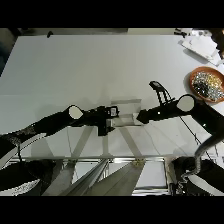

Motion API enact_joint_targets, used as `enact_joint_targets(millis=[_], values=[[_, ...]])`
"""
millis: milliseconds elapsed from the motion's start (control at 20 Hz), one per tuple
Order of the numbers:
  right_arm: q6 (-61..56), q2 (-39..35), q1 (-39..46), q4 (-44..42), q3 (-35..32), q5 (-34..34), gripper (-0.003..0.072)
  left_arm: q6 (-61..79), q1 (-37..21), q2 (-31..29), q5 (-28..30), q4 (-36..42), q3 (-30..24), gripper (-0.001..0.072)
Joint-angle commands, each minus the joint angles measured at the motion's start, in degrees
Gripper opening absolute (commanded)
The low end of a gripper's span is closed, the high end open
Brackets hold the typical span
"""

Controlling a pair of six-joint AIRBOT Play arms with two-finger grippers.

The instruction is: Fold the box and place the chain.

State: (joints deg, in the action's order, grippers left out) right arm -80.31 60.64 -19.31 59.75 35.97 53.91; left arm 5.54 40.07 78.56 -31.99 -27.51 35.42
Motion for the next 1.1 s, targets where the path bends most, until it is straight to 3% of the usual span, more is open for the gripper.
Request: enact_joint_targets(millis=[0,550,1050], values=[[-10.3,0.0,-4.0,8.8,2.5,0.4,0.0483,0.0,0.0,0.0,0.0,0.0,0.0,0.0354],[-19.5,3.3,-10.3,9.6,2.5,-2.4,0.0478,0.0,0.0,0.0,0.0,0.0,0.0,0.0354],[-31.0,3.3,-14.8,18.0,2.6,-4.5,0.0409,0.0,0.0,0.0,0.0,0.0,0.0,0.0354]])
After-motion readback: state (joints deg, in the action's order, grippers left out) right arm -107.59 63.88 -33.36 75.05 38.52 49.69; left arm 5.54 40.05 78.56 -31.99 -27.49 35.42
